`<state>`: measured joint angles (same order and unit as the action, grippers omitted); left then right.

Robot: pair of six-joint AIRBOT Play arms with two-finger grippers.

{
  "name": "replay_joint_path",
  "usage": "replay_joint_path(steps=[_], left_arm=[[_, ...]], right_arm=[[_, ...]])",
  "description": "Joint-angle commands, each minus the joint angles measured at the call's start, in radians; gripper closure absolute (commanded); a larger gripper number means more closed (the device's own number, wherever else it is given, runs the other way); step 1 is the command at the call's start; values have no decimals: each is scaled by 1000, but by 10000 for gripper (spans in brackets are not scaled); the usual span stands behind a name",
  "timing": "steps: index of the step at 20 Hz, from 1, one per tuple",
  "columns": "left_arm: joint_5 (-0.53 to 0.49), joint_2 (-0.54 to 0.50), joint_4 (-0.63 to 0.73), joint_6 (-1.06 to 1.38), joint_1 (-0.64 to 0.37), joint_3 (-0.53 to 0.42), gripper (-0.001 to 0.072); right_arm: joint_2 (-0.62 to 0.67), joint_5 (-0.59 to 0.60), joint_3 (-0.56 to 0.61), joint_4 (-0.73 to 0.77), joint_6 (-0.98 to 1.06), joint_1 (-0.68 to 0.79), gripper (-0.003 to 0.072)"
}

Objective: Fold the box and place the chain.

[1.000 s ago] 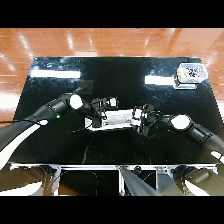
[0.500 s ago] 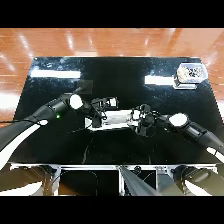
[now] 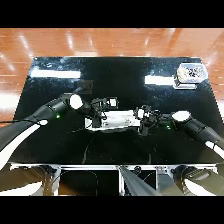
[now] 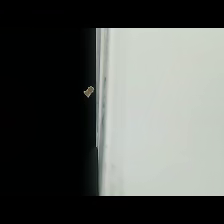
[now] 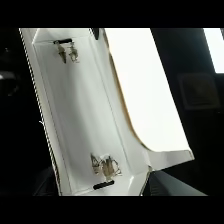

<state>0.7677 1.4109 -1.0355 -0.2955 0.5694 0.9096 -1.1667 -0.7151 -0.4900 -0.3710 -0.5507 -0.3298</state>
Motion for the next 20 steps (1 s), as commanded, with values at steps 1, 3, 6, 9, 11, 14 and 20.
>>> replay_joint_path(steps=[1, 3, 6, 9, 11, 14, 20], left_arm=[[0, 0, -2, -1, -1, 0, 687], [-1, 0, -5, 8, -1, 0, 688], [-3, 0, -5, 37, -1, 0, 688], [-8, 10, -5, 57, -1, 1, 688], [-5, 28, -5, 57, -1, 9, 688], [-3, 53, -4, 56, -1, 28, 688], [0, 67, -3, 35, -1, 40, 688]], right_arm=[[-31, -27, -16, 23, -26, 8, -23], [-50, -35, -45, 23, -27, 13, -23], [-98, -100, -92, 18, -45, 39, -23], [-121, -142, -97, -7, -45, 39, -22], [-121, -161, -97, -7, -42, 39, -22], [-121, -158, -97, -42, -13, 36, -22], [-121, -133, -97, -52, 22, 8, -22]])
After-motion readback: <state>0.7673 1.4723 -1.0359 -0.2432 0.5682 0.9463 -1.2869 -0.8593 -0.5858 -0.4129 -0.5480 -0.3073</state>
